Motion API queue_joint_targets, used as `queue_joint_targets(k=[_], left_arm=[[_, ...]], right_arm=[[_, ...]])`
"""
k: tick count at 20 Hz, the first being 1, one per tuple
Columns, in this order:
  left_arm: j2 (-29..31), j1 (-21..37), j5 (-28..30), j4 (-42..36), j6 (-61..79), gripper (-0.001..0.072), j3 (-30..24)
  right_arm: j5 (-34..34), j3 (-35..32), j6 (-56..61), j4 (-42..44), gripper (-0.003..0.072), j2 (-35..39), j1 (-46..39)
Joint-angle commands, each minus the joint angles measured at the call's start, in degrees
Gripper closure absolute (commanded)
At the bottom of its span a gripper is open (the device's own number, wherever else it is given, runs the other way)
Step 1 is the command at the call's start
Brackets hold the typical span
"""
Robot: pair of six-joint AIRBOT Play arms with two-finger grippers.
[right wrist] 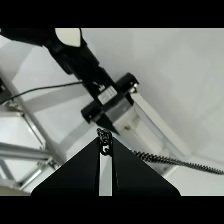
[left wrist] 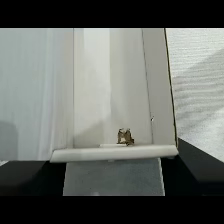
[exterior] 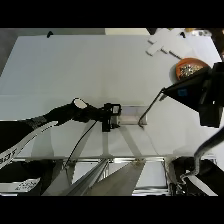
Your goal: Fold the box and place the chain.
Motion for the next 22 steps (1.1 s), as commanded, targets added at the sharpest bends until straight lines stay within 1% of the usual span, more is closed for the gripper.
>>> queue_joint_targets(k=[1,6,13,18,22], left_arm=[[0.0,0.0,0.0,0.0,0.0,0.0698,0.0],[0.0,0.0,0.0,0.0,0.0,0.0698,0.0],[0.0,0.0,0.0,0.0,0.0,0.0698,0.0],[0.0,0.0,0.0,0.0,0.0,0.0698,0.0],[0.0,0.0,0.0,0.0,0.0,0.0698,0.0]], right_arm=[[-8.0,-0.9,0.8,-3.2,0.0671,0.0,3.9],[-9.3,-0.9,1.2,-3.7,0.0671,0.0,3.9],[-17.0,-0.8,1.2,-4.1,0.0671,0.0,3.9],[-18.3,-0.8,1.2,-4.7,0.0671,0.0,3.9],[-22.4,-0.8,1.2,-4.7,0.0671,0.0,3.9]])
